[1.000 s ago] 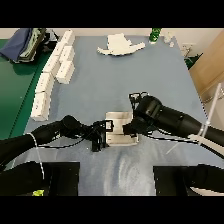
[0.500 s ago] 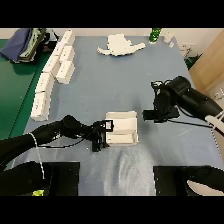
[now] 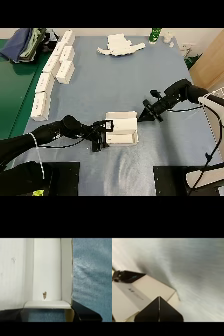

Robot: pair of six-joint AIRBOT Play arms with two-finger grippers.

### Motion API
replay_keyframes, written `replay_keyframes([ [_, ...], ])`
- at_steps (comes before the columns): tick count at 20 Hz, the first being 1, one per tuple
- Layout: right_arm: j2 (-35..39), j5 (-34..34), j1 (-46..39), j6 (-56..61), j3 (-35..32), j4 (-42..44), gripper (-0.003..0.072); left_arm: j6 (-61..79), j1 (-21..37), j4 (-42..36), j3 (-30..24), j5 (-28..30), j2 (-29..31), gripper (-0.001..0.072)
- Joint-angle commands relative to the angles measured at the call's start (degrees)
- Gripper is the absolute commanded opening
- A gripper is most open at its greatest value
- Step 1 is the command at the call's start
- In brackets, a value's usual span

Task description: Fold the box.

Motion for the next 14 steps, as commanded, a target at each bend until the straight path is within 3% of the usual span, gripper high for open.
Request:
replay_keyframes([
  [1, -4.0, -4.72, 1.49, -6.64, 0.72, 6.64, 0.0002, 0.02, -0.02, 0.02, 0.02, 0.0, -0.02, 0.0458],
  [5, -3.96, -11.17, 6.47, -12.13, 0.79, 6.73, 0.0002, 0.02, -0.02, 0.02, 0.0, 0.02, -0.02, 0.0459],
  [9, -2.01, -13.51, 11.28, -15.34, 0.76, 4.11, 0.0002, 0.02, -0.02, 0.02, 0.0, 0.0, -0.02, 0.0458],
  [14, 4.0, -6.03, 16.94, -18.99, 0.44, -5.51, 0.0002, 0.02, -0.02, 0.02, 0.02, 0.0, -0.02, 0.0458],
])
